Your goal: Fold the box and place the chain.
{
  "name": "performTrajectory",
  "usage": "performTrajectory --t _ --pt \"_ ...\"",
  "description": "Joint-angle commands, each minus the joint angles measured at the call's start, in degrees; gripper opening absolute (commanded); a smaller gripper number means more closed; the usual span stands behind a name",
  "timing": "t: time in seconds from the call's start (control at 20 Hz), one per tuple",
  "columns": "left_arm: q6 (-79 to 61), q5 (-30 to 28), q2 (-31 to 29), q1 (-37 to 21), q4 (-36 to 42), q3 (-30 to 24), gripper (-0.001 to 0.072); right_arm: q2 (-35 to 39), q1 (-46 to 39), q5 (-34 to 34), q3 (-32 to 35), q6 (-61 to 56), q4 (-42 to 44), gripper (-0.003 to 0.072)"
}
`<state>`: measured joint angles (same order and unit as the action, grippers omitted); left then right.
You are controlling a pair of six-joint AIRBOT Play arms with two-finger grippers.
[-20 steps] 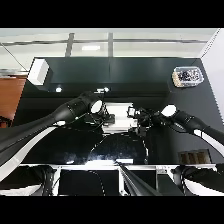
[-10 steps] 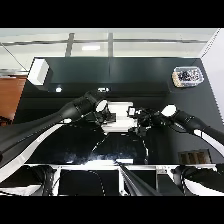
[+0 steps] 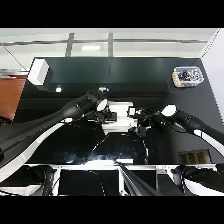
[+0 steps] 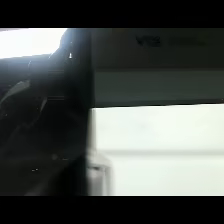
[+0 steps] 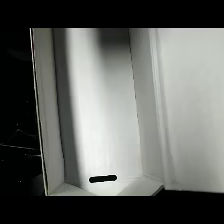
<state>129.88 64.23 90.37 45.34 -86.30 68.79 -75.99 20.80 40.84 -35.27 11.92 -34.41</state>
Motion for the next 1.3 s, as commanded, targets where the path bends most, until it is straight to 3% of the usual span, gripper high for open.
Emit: performTrajectory --t 0.0,0.05,0.1,0.15,0.2,0.45,0.5,0.55,0.8,1.1,1.15,1.2,1.25 --pt "0.4 1.1 0.0 0.0 -0.2 0.1 0.0473 0.0 0.0 0.0 0.0 -0.1 0.0 0.0424" --pt "0.4 1.4 0.0 0.0 -0.2 0.1 0.0385 0.0 0.0 0.0 0.0 -0.1 0.0 0.0424" --pt "0.4 1.5 0.0 0.0 -0.2 0.1 0.0195 0.0 0.0 0.0 0.0 -0.1 0.0 0.0424" --pt "0.4 1.5 0.0 0.0 -0.2 0.1 0.0052 0.0 0.0 0.0 0.0 -0.1 0.0 0.0424" --pt "0.4 1.5 0.0 0.0 -0.2 0.1 0.0023 0.0 0.0 0.0 0.0 -0.1 0.0 0.0425" --pt "0.2 1.5 0.0 0.0 -0.2 0.1 0.0023 0.4 0.0 0.5 0.0 -0.7 -0.2 0.0447" --pt "0.0 1.5 0.0 -0.1 -0.2 0.1 0.0023 1.1 0.0 0.5 0.0 -2.3 -0.2 0.0656" --pt "0.0 1.5 0.0 -0.1 -0.2 0.1 0.0023 2.3 0.0 0.5 0.0 -4.3 -0.3 0.0720" --pt "0.0 1.5 0.0 0.0 -0.2 0.1 0.0024 8.4 -0.1 5.8 0.0 -10.3 -13.7 0.0720" --pt "0.0 1.6 0.0 0.0 -0.2 0.1 0.0023 8.4 0.0 5.8 0.0 -9.6 -12.5 0.0720" --pt "0.0 1.6 0.0 0.0 -0.2 0.1 0.0023 8.4 0.0 5.3 0.0 -9.0 -12.5 0.0675" --pt "0.0 1.6 0.0 0.0 -0.2 0.1 0.0023 8.4 0.0 4.6 0.0 -8.9 -12.3 0.0479" --pt "0.0 1.6 0.0 0.0 -0.2 0.1 0.0023 8.4 0.0 3.9 0.0 -8.9 -11.9 0.0463"
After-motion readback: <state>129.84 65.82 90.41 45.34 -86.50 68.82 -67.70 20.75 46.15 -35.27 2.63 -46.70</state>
